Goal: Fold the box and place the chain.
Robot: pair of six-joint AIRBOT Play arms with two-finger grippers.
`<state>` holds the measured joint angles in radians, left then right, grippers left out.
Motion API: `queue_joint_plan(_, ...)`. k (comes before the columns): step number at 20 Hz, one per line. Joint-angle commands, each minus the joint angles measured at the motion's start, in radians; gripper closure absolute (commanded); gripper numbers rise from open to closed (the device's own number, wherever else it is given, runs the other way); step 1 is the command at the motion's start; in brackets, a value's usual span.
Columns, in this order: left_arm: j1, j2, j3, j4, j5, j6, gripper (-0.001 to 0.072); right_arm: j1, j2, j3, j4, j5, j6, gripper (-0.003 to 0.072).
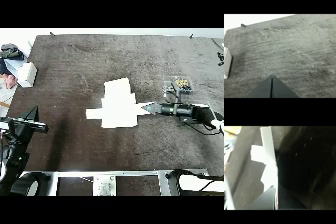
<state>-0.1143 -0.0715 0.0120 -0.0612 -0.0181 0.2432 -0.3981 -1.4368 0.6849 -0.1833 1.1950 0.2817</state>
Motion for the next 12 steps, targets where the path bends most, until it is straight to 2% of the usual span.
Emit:
queue_joint_plan(1,0.0,0.0,0.0,0.0,-0.002,-0.002,0.0697,0.142,0.048,-0.017,0.093,-0.272,0.04,0.0703)
queue_joint_plan(4,0.0,0.0,0.0,0.001,-0.062,-0.006,0.0696,0.243,0.063,-0.017,0.105,-0.51,0.107,0.0703)
queue_joint_plan(6,0.0,0.0,0.0,0.003,-0.126,0.016,0.0693,0.297,0.061,-0.016,0.11,-0.59,0.098,0.0702)
queue_joint_plan(7,0.0,0.0,0.0,0.005,-0.163,0.056,0.0457,0.314,0.06,-0.01,0.119,-0.594,0.069,0.0703)
queue_joint_plan(8,0.0,0.0,0.001,0.003,-0.189,0.082,0.0189,0.332,0.059,0.001,0.129,-0.602,0.055,0.0702)
queue_joint_plan(9,0.0,0.0,0.002,0.004,-0.212,0.081,0.0161,0.348,0.059,0.012,0.133,-0.626,0.052,0.0702)
queue_joint_plan(12,0.0,-0.001,0.003,0.0,-0.264,0.077,0.0161,0.394,0.059,0.035,0.129,-0.693,0.037,0.0702)
